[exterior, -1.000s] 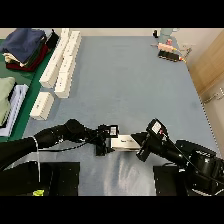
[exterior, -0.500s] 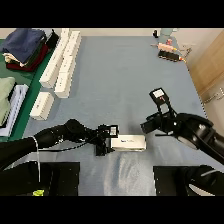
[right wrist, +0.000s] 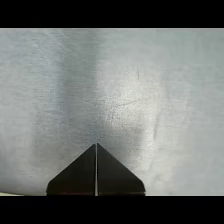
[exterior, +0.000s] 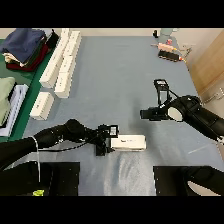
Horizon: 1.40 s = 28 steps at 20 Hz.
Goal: Fold the box.
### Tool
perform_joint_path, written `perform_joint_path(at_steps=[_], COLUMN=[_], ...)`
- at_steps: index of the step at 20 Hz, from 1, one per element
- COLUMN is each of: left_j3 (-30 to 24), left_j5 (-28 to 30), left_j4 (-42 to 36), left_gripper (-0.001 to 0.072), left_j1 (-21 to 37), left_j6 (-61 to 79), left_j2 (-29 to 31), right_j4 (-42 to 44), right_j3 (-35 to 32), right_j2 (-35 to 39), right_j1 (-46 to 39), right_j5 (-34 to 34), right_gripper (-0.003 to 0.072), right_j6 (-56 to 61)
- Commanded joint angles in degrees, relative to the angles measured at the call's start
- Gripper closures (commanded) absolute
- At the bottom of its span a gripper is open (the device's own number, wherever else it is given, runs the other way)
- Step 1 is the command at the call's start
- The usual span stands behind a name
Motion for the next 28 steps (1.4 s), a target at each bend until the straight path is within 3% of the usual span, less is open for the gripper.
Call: perform_joint_path(at_steps=[1, 5, 9, 12, 16, 21, 28], left_j3=[0.5, 0.5, 0.5, 0.5, 0.5, 0.3, -0.8], left_j5=[0.7, 3.2, 1.9, -6.5, -14.4, -12.6, -2.4], left_j4=[0.5, 5.8, 28.2, 42.2, 44.1, 44.6, 45.6], left_gripper=[0.0190, 0.0190, 0.0190, 0.0190, 0.0190, 0.0190, 0.0190], left_j1=[0.9, 9.7, 26.4, 39.3, 50.5, 56.3, 56.4], left_j6=[-3.3, -20.0, -51.5, -68.6, -72.3, -73.2, -73.8], left_j2=[1.0, 8.8, 17.7, 22.0, 23.0, 23.0, 19.3], right_j4=[-0.8, -3.9, -4.7, -5.8, -6.1, -6.1, -6.1], right_j3=[0.6, 0.6, 0.6, 0.6, 0.6, 0.6, 0.6], right_j2=[-1.2, -1.2, -1.2, -1.2, -1.2, -1.2, -1.2], right_j1=[-0.8, -0.8, -0.8, -0.7, -0.7, -0.7, -0.7], right_j5=[0.6, 0.5, 0.3, 0.2, -1.4, -2.3, -2.3], right_gripper=[0.0669, 0.0669, 0.0669, 0.0669, 0.0669, 0.0669, 0.0669], right_j6=[8.0, 12.7, 12.6, 12.6, 12.6, 12.4, 12.4])
